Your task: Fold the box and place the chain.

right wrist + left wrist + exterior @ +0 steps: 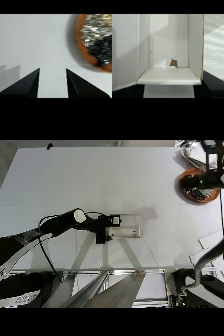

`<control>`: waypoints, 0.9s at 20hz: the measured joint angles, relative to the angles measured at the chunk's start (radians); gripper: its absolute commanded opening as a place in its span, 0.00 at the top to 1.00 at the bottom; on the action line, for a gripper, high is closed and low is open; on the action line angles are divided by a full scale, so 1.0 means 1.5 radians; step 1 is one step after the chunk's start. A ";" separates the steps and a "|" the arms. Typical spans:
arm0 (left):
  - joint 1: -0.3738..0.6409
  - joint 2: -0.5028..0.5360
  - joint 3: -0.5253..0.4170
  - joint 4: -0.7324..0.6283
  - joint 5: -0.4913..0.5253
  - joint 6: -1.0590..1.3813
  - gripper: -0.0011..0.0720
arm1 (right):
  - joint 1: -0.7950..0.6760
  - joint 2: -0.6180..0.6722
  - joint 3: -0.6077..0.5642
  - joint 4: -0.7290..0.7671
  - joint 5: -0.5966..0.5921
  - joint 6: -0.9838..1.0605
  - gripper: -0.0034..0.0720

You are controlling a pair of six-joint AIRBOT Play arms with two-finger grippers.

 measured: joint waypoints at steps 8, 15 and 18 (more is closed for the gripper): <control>0.000 0.000 0.000 0.000 0.000 0.000 0.70 | -0.166 -0.292 0.169 0.001 0.037 -0.037 0.57; 0.000 0.000 0.000 0.000 0.000 0.000 0.70 | -0.183 -0.360 0.189 -0.002 0.024 -0.040 0.57; 0.000 0.000 0.000 0.000 0.000 0.000 0.70 | -0.184 -0.372 0.190 -0.003 0.025 -0.040 0.73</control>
